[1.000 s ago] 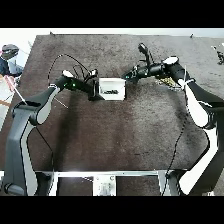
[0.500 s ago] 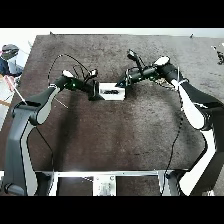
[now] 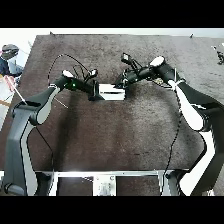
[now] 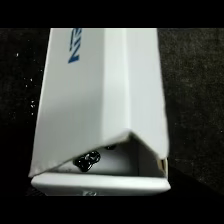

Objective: Fold the box and place the chain.

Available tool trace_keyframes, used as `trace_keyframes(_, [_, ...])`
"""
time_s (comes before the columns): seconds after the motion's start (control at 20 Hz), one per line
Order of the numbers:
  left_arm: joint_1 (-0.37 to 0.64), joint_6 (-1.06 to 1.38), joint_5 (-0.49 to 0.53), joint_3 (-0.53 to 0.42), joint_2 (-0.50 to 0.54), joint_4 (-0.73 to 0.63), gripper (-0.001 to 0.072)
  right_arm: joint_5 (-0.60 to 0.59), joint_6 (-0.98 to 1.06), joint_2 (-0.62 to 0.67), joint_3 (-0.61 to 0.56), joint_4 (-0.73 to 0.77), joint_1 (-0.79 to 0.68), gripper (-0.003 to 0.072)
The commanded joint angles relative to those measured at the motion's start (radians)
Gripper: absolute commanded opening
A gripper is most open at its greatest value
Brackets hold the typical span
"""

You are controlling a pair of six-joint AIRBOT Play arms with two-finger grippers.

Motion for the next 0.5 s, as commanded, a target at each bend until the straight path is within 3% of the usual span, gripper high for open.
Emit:
trace_keyframes(0.0, [0.001,0.000,0.000,0.000,0.001,0.001,0.0538,-0.053,-0.019,0.025,0.001,-0.058,0.010,0.0263])
trace_keyframes(0.15, [0.001,0.000,0.000,0.000,0.001,0.001,0.0538,-0.043,-0.018,0.039,0.001,-0.063,0.010,0.0247])
trace_keyframes(0.2, [0.001,0.000,0.000,0.000,0.001,0.001,0.0538,-0.028,-0.017,0.039,0.001,-0.071,0.011,0.0202])
trace_keyframes(0.45, [0.001,0.000,0.000,0.000,0.001,0.001,0.0538,-0.010,-0.007,0.039,0.001,-0.182,0.040,0.0203])
